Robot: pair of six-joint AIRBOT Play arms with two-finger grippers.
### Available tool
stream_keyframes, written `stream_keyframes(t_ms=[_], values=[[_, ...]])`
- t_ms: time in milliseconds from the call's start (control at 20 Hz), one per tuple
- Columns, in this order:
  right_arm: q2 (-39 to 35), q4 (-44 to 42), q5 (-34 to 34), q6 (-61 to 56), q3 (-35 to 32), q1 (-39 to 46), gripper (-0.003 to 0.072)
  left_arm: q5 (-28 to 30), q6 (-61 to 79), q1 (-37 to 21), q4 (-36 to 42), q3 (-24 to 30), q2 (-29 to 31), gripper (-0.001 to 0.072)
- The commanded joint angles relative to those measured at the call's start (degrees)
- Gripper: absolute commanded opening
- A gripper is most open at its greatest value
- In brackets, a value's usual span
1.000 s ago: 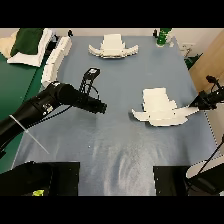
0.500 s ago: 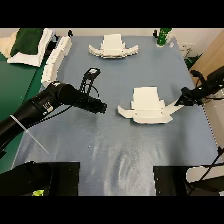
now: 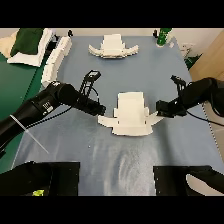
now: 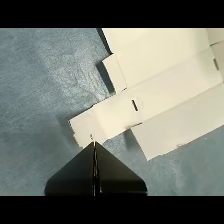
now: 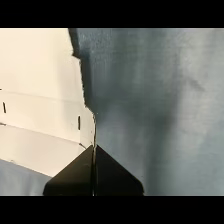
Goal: Fold the box.
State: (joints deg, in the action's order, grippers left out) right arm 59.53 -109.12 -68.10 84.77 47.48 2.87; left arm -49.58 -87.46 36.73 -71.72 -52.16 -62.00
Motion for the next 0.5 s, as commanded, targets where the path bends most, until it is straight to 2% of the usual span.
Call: stream_keyframes(t_ms=[0, 50, 100, 150, 200, 400, 450], values=[[-5.2, 3.48, 3.04, -7.45, -5.9, -5.84, 0.0002, -1.62, -0.63, -0.04, -0.02, -0.5, -0.04, 0.0296], [-5.44, 3.26, 3.06, -7.65, -6.93, -6.29, 0.0003, -1.9, -1.46, -0.04, -0.02, -0.7, -0.04, 0.0537], [-5.44, 3.43, 3.1, -7.65, -7.72, -6.56, 0.0043, -2.1, -1.99, -0.04, -0.02, -0.76, -0.04, 0.0538], [-5.44, 3.3, 3.02, -7.63, -8.13, -6.56, 0.0262, -2.23, -2.25, -0.04, 0.02, -0.76, -0.04, 0.0537], [-5.44, 3.3, 2.8, -7.56, -8.15, -6.56, 0.042, -2.69, -2.95, -0.04, 0.0, -0.76, -0.04, 0.0538], [-5.44, 3.15, 2.23, -7.17, -8.15, -6.51, 0.0404, -5.66, -3.67, -0.04, 0.2, -0.76, -0.04, 0.0538], [-5.33, 2.82, 1.97, -6.71, -8.15, -6.51, 0.0353, -6.16, -3.65, -0.02, 0.59, -0.76, -0.04, 0.0538]])
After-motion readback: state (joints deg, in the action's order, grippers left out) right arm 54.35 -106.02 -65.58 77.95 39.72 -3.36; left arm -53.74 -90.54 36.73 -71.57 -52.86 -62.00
